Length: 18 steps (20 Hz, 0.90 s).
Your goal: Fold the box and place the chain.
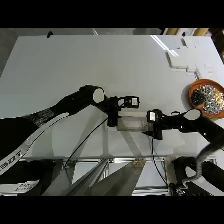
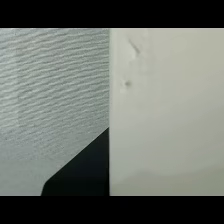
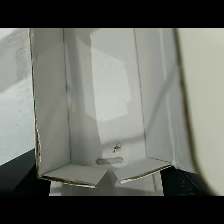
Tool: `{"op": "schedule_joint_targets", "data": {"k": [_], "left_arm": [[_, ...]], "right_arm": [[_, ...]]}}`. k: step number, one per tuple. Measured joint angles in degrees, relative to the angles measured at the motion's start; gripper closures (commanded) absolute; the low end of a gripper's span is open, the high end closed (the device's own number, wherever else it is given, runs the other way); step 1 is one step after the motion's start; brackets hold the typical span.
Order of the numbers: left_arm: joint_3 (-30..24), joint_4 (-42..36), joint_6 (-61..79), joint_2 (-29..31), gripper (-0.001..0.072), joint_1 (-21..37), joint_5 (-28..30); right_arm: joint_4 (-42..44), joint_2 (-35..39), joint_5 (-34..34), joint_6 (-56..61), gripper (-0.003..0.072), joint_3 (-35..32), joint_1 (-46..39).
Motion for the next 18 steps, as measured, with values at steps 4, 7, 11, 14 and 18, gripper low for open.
{"op": "schedule_joint_targets", "data": {"k": [4,7,11,14,18], "left_arm": [[0.0,0.0,0.1,0.0,0.0698,0.0,-0.2],[0.0,0.0,0.1,0.0,0.0698,0.0,-0.1],[0.0,0.0,0.1,0.0,0.0698,0.0,-0.1],[0.0,0.0,0.0,0.0,0.0698,0.0,-0.1],[0.0,0.0,0.0,0.0,0.0698,0.0,-0.1]], "right_arm": [[0.4,-0.6,-0.3,-0.5,0.0296,0.0,0.0],[0.3,-0.8,-0.4,-0.6,0.0345,0.0,0.0],[0.2,-0.9,-0.5,-0.6,0.0349,0.0,0.0],[0.1,-0.9,-0.5,-0.6,0.0349,0.0,0.0],[0.0,-0.8,-0.6,-0.6,0.0349,0.0,0.0]]}}
